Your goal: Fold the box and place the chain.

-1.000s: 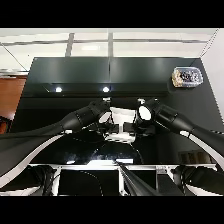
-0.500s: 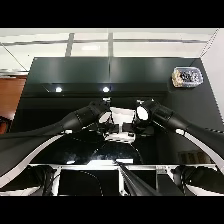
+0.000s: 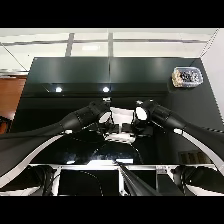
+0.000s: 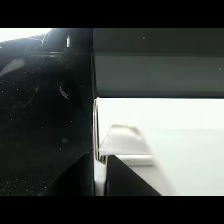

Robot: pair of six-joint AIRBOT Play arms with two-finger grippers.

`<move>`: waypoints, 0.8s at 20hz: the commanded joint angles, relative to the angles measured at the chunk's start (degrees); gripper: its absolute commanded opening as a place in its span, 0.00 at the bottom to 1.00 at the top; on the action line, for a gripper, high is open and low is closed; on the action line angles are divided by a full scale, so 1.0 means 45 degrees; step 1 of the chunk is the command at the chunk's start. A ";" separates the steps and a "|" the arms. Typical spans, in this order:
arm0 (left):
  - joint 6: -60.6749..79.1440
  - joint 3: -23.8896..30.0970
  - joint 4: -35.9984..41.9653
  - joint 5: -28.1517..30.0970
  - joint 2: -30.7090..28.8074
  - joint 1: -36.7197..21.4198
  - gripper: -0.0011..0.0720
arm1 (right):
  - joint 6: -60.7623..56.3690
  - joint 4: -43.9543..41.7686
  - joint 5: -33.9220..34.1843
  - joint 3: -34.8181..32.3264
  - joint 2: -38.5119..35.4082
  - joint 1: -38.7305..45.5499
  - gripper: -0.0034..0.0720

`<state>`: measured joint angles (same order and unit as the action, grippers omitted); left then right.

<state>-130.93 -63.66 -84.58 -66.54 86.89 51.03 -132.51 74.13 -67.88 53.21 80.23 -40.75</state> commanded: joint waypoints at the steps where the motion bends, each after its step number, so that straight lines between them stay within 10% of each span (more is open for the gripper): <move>1: -0.0005 -0.0005 0.0005 -0.0005 -0.0010 -0.0010 0.06 | -0.0019 -0.0019 -0.0039 0.0010 0.0015 -0.0015 0.28; 5: 0.0000 -0.0005 0.0005 0.0000 -0.0010 -0.0010 0.06 | -0.0019 -0.0029 -0.0155 0.0010 0.0015 -0.0015 0.29; 6: 0.0000 -0.0005 0.0010 0.0000 -0.0010 -0.0010 0.06 | 0.0073 -0.0044 -0.0155 0.0019 0.0015 -0.0015 0.06; 11: 0.0000 -0.0005 0.0005 0.0000 -0.0010 -0.0010 0.06 | 0.0117 -0.0024 -0.0102 0.0185 0.0010 -0.0015 0.08; 14: 0.0000 -0.0005 0.0000 -0.0039 -0.0010 -0.0010 0.06 | 0.0233 0.0102 -0.0879 0.0593 -0.0005 -0.0015 0.65; 16: 0.0000 -0.0005 0.0005 -0.0039 -0.0010 -0.0010 0.06 | 0.0908 0.0306 -0.1525 0.0821 -0.0102 -0.0005 0.65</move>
<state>-130.96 -63.66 -84.68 -66.67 86.89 51.00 -131.04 74.54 -71.16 55.61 80.09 -40.82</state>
